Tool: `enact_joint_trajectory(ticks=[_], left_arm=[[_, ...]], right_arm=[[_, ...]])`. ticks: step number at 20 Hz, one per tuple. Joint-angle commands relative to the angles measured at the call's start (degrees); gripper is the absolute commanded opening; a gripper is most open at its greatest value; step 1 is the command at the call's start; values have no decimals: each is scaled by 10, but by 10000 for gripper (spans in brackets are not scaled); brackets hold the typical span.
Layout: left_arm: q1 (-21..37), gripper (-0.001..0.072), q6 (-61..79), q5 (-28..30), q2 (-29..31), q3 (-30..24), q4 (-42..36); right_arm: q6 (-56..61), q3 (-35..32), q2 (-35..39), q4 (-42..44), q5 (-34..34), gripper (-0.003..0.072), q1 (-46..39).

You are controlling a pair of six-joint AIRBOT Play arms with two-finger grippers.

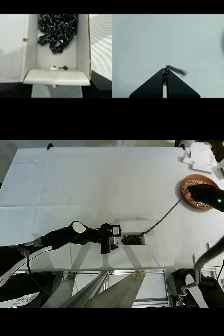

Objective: Fold the box and place the chain.

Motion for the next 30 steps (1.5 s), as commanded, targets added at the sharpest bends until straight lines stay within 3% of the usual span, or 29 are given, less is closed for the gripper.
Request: enact_joint_trajectory(ticks=[1,11,19,25,30], left_arm=[[0,315,0,0,0,0,0],[0,315,0,0,0,0,0],[0,315,0,0,0,0,0],[0,315,0,0,0,0,0],[0,315,0,0,0,0,0]], right_arm=[[-62,1,83,158,83,16,0],[-108,1,141,464,204,17,0],[-134,1,141,573,232,17,0],[-143,0,121,490,212,15,8],[-143,-1,50,323,210,15,74]])
